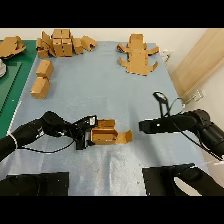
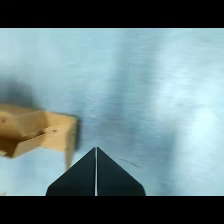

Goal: Fold the box.

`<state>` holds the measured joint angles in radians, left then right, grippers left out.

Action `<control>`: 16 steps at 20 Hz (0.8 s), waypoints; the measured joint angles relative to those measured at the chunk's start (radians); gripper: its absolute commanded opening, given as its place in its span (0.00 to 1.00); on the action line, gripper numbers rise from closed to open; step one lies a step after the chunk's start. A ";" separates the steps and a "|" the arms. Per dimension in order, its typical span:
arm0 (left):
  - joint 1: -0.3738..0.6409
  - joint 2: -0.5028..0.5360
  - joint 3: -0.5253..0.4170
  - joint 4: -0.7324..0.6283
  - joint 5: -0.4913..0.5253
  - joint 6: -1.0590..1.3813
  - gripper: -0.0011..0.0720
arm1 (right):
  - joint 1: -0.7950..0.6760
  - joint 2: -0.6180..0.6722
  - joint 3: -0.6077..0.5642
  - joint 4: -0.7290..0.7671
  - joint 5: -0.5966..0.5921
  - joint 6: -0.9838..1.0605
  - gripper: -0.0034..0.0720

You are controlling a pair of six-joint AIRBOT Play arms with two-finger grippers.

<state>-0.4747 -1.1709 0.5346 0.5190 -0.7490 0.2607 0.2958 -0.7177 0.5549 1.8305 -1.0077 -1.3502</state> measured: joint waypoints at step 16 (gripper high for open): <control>0.000 0.000 0.000 0.000 0.000 0.000 0.73 | 0.015 -0.337 -0.066 0.378 0.168 -0.146 0.04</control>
